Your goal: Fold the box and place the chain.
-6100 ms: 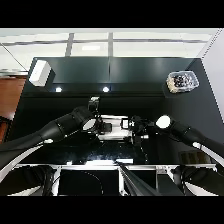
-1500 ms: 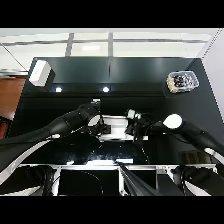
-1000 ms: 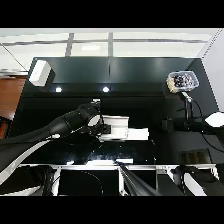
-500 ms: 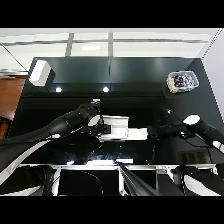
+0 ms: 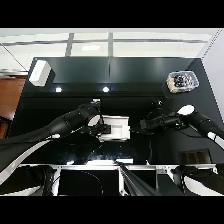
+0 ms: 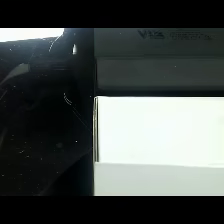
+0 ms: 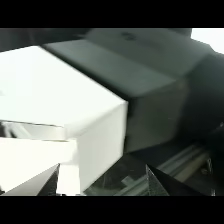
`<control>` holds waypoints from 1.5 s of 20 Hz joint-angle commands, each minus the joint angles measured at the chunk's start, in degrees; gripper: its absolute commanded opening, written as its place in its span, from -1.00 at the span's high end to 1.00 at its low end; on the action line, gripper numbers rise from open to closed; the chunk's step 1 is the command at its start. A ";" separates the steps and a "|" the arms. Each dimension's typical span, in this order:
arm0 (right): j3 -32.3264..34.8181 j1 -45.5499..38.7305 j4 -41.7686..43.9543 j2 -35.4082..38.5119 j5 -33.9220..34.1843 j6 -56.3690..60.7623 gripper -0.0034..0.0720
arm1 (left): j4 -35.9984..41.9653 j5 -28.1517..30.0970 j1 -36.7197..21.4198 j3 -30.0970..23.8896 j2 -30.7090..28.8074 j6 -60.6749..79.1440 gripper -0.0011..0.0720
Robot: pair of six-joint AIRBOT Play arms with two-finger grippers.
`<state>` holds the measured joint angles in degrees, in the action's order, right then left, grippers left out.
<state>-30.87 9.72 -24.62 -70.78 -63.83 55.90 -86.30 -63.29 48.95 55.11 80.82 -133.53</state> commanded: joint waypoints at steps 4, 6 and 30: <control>-2.58 8.70 0.11 -0.07 4.42 3.15 -0.62 | -0.02 -0.04 -0.04 -0.02 0.04 0.02 0.90; -4.17 12.52 -4.72 -0.09 7.87 10.93 -0.49 | -0.02 -0.02 -0.04 -0.02 0.04 0.02 0.90; -18.80 38.03 -55.25 -3.45 11.82 72.39 0.29 | -0.04 0.02 -0.04 -0.02 0.04 0.02 0.89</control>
<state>-48.16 45.78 -76.25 -72.71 -50.28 122.65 -86.32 -63.31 48.95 55.11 80.82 -133.51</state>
